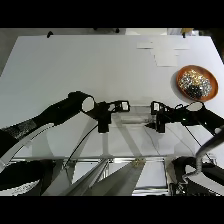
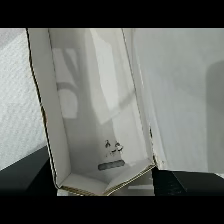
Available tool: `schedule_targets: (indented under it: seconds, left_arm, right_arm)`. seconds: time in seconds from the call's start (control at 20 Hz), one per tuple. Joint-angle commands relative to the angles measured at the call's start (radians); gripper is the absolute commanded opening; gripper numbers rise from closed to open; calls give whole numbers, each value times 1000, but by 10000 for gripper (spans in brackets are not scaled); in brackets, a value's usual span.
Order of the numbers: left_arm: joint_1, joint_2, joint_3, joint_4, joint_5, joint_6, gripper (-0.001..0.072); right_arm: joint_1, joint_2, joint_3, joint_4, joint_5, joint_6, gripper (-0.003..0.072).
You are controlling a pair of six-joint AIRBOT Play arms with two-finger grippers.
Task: Fold the box and place the chain.
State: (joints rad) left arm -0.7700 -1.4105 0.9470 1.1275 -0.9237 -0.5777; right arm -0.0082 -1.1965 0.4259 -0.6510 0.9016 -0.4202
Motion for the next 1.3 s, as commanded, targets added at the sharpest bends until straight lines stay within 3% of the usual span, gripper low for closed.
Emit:
schedule_targets:
  seconds: [0.0,0.05,0.15,0.25,0.3,0.6,0.9,1.25]
  left_arm:
    - [5,13,-4,-82,39,224,111]
    - [4,13,-4,-92,58,224,127]
    - [4,11,-4,-101,90,222,226]
    - [11,1,-4,-99,97,222,235]
    - [17,-8,-4,-96,93,217,287]
    - [26,-58,-4,-88,132,232,293]
    - [18,-66,-3,-159,147,423,292]
    - [-1,-63,-3,-149,137,366,291]
  right_arm:
    - [0,1,0,0,0,0,415]
    - [0,1,0,0,0,0,415]
    - [0,1,0,0,0,0,415]
    - [0,1,0,0,0,0,415]
    - [0,1,0,0,0,0,415]
    - [0,1,0,0,0,0,415]
    - [0,1,0,0,0,0,415]
    - [0,1,0,0,0,0,415]
